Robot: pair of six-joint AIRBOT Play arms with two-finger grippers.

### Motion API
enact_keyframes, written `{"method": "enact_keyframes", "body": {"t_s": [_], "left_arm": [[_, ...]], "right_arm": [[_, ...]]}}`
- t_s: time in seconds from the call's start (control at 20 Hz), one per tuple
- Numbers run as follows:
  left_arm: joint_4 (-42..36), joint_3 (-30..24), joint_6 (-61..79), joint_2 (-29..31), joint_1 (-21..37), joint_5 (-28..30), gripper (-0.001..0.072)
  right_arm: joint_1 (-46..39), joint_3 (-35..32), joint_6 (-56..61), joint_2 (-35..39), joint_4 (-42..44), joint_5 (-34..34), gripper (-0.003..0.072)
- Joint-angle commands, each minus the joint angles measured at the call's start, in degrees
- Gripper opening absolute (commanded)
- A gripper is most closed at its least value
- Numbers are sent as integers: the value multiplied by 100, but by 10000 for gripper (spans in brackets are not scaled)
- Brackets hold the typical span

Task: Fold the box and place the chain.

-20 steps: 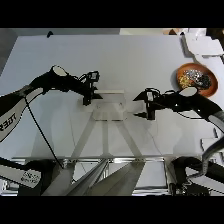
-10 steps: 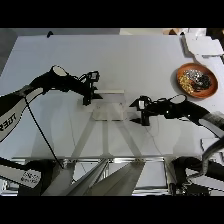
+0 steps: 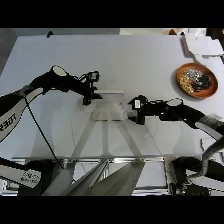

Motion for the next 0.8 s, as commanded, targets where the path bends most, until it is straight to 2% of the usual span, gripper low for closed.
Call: {"method": "enact_keyframes", "body": {"t_s": [0.0, 0.3, 0.5, 0.75], "left_arm": [[0, -4, 2, -4, -4, 0, 13], [0, -4, 2, -4, -4, 0, 13], [0, -4, 2, -4, -4, 0, 13], [0, -4, 2, -4, -4, 0, 13]], "right_arm": [[31, -7, 13, -4, 101, 234, 696], [76, -70, 44, -111, 160, 107, 697], [72, -85, 990, -111, 946, -81, 697], [72, -85, 1314, 13, 1021, -160, 696]]}}
